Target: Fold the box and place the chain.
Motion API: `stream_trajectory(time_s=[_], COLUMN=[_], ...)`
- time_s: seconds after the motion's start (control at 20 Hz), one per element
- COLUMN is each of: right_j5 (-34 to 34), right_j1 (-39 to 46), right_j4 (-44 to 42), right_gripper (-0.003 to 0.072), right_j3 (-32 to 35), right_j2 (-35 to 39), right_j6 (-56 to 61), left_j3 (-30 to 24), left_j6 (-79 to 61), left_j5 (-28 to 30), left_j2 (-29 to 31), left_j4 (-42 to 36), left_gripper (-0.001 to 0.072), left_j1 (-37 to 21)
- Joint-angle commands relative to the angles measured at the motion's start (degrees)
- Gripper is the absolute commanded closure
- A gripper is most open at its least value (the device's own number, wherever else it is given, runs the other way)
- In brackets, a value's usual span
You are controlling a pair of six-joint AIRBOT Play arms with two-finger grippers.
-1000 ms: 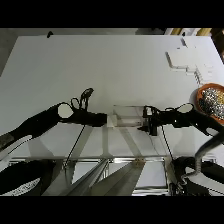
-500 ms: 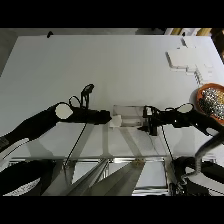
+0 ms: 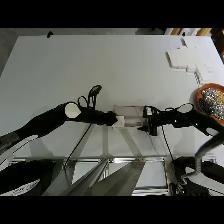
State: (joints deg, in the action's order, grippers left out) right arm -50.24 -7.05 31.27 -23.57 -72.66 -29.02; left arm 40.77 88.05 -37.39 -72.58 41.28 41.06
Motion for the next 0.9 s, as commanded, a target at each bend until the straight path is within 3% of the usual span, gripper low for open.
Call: stream_trajectory(time_s=[0.0,0.2,0.65,0.85], right_j5=[0.0,0.0,0.0,0.0], right_j1=[0.0,0.0,0.0,0.0], right_j4=[0.0,0.0,0.0,0.0], right_gripper=[0.0289,0.0289,0.0289,0.0289], right_j3=[0.0,0.0,0.0,0.0], right_j2=[0.0,0.0,0.0,0.0], right_j6=[0.0,0.0,0.0,0.0], left_j3=[3.0,8.7,17.9,24.9], left_j6=[5.3,16.2,34.1,41.5], left_j5=[-2.6,-8.5,-17.9,-24.0], left_j2=[-2.3,-5.4,-11.3,-16.1], left_j4=[5.3,16.0,30.9,35.9], left_gripper=[0.0360,0.0360,0.0362,0.0372], left_j1=[1.3,3.2,7.0,8.1])
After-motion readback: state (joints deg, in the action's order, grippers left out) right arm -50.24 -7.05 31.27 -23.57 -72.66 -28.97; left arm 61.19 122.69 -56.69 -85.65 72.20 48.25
